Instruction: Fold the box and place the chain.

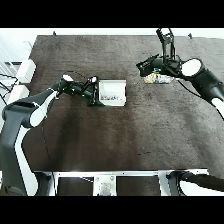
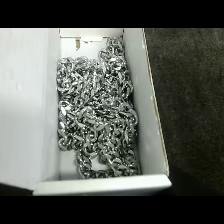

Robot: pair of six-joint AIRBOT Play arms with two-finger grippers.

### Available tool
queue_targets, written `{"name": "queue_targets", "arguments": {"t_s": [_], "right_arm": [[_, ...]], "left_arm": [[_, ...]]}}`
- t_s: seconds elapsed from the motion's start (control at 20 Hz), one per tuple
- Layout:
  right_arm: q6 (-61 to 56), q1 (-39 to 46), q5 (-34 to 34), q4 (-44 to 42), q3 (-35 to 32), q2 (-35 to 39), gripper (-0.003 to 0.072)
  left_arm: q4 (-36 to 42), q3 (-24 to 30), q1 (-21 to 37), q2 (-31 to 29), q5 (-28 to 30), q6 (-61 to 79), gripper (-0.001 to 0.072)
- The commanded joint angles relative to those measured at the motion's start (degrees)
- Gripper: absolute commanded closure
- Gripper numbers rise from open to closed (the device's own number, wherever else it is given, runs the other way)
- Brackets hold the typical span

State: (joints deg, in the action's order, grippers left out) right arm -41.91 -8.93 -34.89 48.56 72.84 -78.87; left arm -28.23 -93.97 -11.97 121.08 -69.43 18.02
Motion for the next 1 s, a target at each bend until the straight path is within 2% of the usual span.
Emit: {"name": "queue_targets", "arguments": {"t_s": [0.0,0.2,0.35,0.8,0.95], "right_arm": [[20.9,3.4,-10.4,-17.3,4.5,-8.6,0.0324],[25.5,2.9,-15.3,-20.6,10.3,-17.9,0.0324],[25.5,2.4,-18.1,-20.5,13.5,-22.1,0.0328],[23.9,-1.8,-28.0,-15.1,14.0,-22.9,0.0313],[24.0,-3.0,-28.9,-13.3,14.0,-22.9,0.0293]], "left_arm": [[0.0,0.0,0.0,0.0,0.0,0.0,0.0252],[0.0,0.0,0.0,0.0,0.0,0.0,0.0252],[0.0,0.0,0.0,0.0,0.0,0.0,0.0252],[0.0,0.0,0.0,0.0,0.0,0.0,0.0252],[0.0,0.0,0.0,0.0,0.0,0.0,0.0252]]}}
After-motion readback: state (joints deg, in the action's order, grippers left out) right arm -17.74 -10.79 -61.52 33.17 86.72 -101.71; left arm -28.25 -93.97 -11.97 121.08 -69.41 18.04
